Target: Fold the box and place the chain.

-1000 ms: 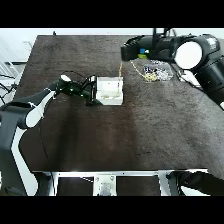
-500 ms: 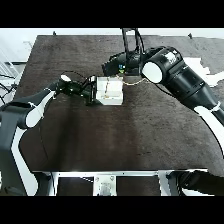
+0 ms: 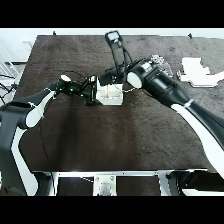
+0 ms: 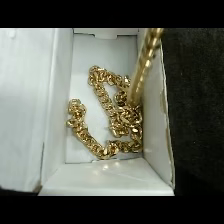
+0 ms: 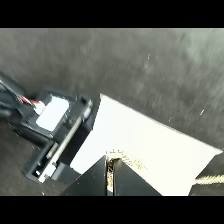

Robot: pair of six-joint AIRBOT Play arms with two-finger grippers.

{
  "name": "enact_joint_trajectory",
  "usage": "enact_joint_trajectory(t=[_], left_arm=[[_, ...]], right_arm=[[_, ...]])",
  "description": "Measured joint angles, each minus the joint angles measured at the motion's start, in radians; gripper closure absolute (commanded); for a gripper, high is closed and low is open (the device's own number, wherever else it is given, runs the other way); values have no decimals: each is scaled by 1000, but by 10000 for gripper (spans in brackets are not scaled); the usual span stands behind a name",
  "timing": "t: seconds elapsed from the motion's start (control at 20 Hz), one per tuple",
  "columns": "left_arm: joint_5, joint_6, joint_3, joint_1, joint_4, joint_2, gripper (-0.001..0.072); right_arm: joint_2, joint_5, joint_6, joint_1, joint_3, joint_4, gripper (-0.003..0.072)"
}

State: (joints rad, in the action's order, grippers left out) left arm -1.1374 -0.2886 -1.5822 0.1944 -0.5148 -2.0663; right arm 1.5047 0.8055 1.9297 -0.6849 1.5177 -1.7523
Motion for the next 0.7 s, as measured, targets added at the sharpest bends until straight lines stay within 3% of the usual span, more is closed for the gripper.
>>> enact_joint_trajectory(t=[0.1, 0.15, 0.2, 0.25, 0.5, 0.7], left_arm=[[0, 0, 0, 0, 0, 0, 262], [0, 0, 0, 0, 0, 0, 262], [0, 0, 0, 0, 0, 0, 262], [0, 0, 0, 0, 0, 0, 262], [0, 0, 0, 0, 0, 0, 262], [0, 0, 0, 0, 0, 0, 262]], right_arm=[[46, -15, 3, 2, -21, 7, 670], [67, -29, 4, 8, -33, 10, 553], [84, -38, 6, 16, -42, 10, 330], [97, -42, 5, 27, -49, 10, 197], [71, 26, -31, 108, -66, -12, 192], [50, 58, -26, 261, -97, -53, 191]])
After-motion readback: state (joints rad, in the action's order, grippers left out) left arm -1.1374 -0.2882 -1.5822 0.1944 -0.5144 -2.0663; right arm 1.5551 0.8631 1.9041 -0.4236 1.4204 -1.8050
